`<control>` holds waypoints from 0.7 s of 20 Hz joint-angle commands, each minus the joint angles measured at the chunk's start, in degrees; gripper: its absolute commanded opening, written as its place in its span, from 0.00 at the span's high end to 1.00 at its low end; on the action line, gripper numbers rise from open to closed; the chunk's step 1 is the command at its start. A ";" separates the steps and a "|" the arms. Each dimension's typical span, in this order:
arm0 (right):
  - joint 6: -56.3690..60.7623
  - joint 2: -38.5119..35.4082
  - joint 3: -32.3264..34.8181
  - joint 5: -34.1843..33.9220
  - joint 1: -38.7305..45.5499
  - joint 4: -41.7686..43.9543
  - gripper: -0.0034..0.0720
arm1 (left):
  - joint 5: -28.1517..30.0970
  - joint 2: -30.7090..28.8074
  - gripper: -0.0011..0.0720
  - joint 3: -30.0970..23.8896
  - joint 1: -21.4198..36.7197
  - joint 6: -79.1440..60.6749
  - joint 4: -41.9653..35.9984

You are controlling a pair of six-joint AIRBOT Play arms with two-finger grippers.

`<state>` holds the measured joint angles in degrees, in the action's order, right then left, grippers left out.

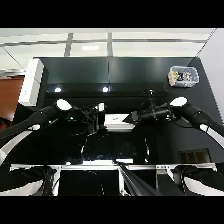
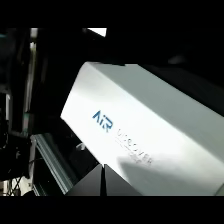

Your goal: Fold the box and place the chain.

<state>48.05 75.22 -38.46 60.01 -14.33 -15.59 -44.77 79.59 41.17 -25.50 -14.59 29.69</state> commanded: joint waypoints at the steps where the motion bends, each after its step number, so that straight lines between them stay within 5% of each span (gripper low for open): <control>1: 1.57 2.14 0.28 -2.36 -0.09 -1.46 0.94 | -0.02 0.00 0.61 0.00 0.02 0.00 0.00; 14: 2.47 2.62 0.22 -5.64 -2.34 -4.79 0.94 | -0.02 0.00 0.61 0.00 0.02 0.00 0.00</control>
